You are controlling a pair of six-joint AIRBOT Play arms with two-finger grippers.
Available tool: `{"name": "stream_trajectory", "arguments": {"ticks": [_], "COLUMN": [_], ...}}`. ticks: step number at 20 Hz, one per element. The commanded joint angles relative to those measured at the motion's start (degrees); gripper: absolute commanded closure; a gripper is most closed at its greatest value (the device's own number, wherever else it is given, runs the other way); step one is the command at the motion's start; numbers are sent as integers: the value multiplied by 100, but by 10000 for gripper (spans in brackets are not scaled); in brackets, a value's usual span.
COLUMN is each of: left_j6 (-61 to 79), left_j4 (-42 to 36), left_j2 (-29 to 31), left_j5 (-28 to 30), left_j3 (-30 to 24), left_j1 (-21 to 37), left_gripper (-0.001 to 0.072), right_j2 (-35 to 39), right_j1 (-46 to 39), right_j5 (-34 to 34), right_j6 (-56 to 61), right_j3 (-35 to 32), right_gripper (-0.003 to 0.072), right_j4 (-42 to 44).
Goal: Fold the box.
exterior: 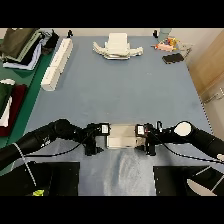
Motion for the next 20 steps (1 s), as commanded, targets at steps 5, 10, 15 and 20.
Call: {"name": "stream_trajectory", "arguments": {"ticks": [5, 10, 15, 20], "left_j6": [219, 221, 223, 369], "left_j4": [-588, -605, -717, -737], "left_j2": [-280, -363, -566, -610], "left_j5": [796, 800, 933, 1093], "left_j3": [-87, -87, -87, -85], "left_j1": [-372, -516, -516, -516], "left_gripper": [12, 13, 12, 12], "right_j2": [4, 4, 4, 4], "right_j1": [-2, -2, -2, -2], "right_j5": [0, 0, -2, 0], "right_j6": [2, 2, 0, 2], "right_j3": [7, 7, 7, 7], "right_gripper": [181, 181, 181, 181], "right_j4": [2, 2, 2, 2]}}
